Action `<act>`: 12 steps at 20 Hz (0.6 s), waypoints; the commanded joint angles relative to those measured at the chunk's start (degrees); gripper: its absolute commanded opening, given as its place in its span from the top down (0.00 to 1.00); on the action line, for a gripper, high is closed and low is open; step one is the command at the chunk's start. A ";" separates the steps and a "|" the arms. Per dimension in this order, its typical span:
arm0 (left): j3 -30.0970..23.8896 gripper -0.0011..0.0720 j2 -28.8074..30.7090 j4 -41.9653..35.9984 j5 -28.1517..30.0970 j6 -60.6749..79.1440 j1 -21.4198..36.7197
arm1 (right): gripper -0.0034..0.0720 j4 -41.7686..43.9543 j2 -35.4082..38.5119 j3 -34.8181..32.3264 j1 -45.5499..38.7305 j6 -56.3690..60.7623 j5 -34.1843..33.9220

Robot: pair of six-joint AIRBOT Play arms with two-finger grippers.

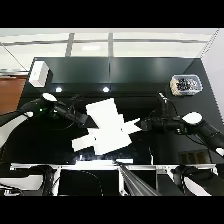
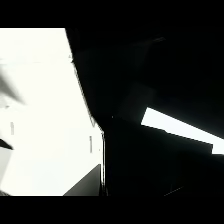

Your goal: Fold the box and place the chain.

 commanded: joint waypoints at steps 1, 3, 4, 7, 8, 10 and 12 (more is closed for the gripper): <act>0.94 0.53 -1.66 0.20 -2.34 8.00 -1.14 | 0.94 -0.28 0.04 -0.02 0.11 0.07 0.31; 1.92 0.53 -1.66 0.11 -2.32 8.52 -0.22 | 0.94 -0.42 0.04 -0.04 0.11 0.04 0.63; 2.34 0.65 -1.66 0.13 -2.38 8.83 0.15 | 0.94 -0.42 0.04 -0.02 0.11 0.04 0.74; 2.75 0.82 -1.66 0.31 -2.54 10.62 0.66 | 0.94 -1.01 0.04 0.00 0.11 0.07 0.74; 2.75 0.91 -1.66 0.35 -2.54 11.43 0.68 | 0.94 -2.69 0.04 0.07 0.09 0.11 0.81; 2.75 0.95 -1.40 0.94 -2.58 13.14 0.63 | 0.94 -6.36 0.04 0.50 -1.09 0.15 3.19; 2.75 0.95 -0.35 1.92 -2.23 13.38 -0.04 | 0.88 -9.03 0.04 1.86 -4.09 0.61 7.67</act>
